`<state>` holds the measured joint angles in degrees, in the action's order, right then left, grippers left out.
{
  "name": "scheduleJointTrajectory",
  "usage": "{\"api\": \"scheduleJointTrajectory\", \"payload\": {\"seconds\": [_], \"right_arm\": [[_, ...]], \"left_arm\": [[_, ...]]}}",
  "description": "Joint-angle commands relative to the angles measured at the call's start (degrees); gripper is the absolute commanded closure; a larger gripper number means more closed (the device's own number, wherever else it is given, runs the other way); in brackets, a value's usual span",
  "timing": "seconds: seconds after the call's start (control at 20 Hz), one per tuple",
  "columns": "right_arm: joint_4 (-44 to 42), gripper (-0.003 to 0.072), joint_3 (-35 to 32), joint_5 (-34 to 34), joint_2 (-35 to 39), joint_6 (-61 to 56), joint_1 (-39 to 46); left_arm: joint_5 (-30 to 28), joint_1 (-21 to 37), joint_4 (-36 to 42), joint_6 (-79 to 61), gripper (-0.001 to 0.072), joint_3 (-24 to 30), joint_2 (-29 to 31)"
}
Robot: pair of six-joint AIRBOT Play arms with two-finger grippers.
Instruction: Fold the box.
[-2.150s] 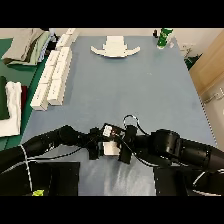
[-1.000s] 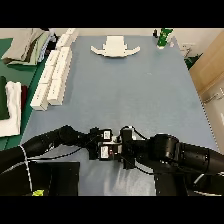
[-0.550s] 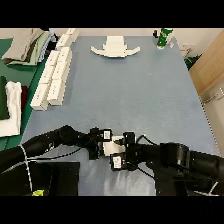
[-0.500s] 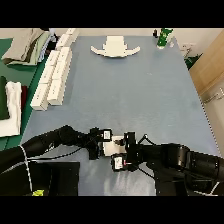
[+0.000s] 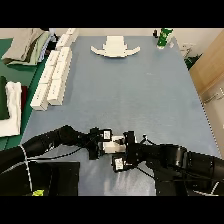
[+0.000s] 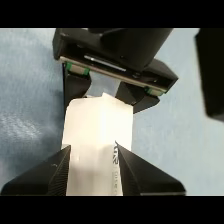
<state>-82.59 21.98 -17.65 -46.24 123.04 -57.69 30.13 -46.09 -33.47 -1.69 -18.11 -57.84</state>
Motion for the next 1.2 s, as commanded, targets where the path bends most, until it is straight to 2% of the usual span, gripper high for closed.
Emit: {"api": "scheduleJointTrajectory", "payload": {"seconds": [0.0,0.4,1.15], "right_arm": [[1.4,0.0234,0.5,2.0,-0.1,0.0,0.5],[2.1,0.0233,0.7,2.2,2.6,0.0,1.1],[-0.1,0.0245,0.7,3.2,0.5,0.0,4.4]], "left_arm": [[0.0,0.0,0.0,0.0,0.0183,0.0,0.0],[0.0,0.0,0.0,0.0,0.0183,0.0,0.0],[0.0,0.0,0.0,0.0,0.0183,0.0,0.0]]}}
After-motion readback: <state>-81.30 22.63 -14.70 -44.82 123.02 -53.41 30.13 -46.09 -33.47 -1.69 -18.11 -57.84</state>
